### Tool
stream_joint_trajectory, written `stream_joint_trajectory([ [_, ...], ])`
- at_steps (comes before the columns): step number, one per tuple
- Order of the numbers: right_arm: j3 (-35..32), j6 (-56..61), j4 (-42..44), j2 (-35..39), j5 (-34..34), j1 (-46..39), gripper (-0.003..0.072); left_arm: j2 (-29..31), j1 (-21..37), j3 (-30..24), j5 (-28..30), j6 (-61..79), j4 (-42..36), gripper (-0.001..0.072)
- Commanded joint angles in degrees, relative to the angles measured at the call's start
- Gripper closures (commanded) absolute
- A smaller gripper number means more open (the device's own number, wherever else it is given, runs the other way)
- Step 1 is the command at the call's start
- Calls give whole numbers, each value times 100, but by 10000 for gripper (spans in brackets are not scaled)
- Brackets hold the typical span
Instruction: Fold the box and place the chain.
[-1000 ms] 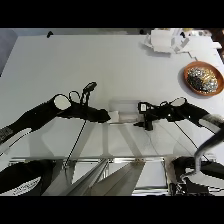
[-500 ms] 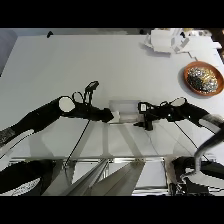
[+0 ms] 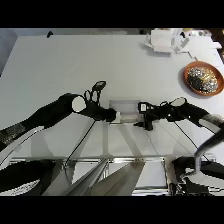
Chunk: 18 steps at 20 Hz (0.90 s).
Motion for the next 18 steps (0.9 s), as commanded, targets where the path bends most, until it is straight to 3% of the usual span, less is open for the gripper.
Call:
stream_joint_trajectory([
  [1,0,2,0,4,2,0,326,-136,-229,278,-153,-761,415,286],
  [7,0,2,2,4,2,0,326,-514,-527,761,-1069,-1965,1460,291],
  [13,0,2,0,4,2,0,326,-691,-643,1344,-1355,-2817,2050,295],
  [16,0,2,2,4,2,0,326,-1172,-715,1838,-2050,-3193,2096,297],
  [18,0,2,0,4,2,2,326,-1563,-791,2256,-2629,-3375,2223,371],
])
